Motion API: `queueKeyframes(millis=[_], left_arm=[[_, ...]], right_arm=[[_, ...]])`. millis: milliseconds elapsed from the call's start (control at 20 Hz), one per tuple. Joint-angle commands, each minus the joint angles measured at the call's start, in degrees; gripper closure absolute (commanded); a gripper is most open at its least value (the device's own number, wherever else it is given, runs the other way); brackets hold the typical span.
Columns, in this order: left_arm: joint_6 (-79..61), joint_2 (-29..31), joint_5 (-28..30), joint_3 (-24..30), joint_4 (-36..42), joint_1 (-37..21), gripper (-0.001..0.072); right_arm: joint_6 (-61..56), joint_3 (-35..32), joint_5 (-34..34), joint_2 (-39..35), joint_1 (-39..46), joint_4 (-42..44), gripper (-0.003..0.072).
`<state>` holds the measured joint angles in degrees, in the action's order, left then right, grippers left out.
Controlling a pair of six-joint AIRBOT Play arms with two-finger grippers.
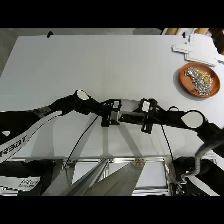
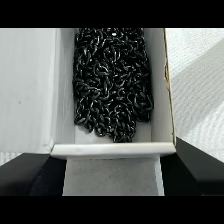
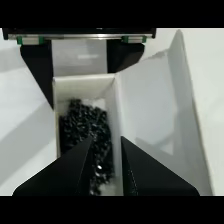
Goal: Fold the box and place the chain.
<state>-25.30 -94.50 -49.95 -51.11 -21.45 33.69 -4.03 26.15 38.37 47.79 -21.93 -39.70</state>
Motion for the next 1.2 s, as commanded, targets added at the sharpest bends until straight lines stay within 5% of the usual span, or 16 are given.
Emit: queueKeyframes(millis=[0,200,500,650,1150], left_arm=[[0.0,0.04,0.0,-0.04,0.0,-0.02,0.0502],[0.0,0.04,0.0,-0.04,0.0,-0.02,0.0502],[0.0,0.04,0.0,-0.04,0.0,-0.02,0.0502],[0.0,0.04,0.0,-0.04,0.0,-0.02,0.0502],[0.0,0.04,0.0,-0.04,0.0,-0.02,0.0502]], right_arm=[[0.0,2.99,11.85,-3.39,7.52,-8.44,0.0484],[1.25,3.45,22.88,-4.13,20.2,-16.06,0.0515],[2.97,3.19,20.9,4.44,22.29,-20.5,0.0504],[7.26,3.15,18.75,9.07,21.11,-20.46,0.0418],[10.47,3.15,6.71,17.25,17.73,-15.13,0.0437]])
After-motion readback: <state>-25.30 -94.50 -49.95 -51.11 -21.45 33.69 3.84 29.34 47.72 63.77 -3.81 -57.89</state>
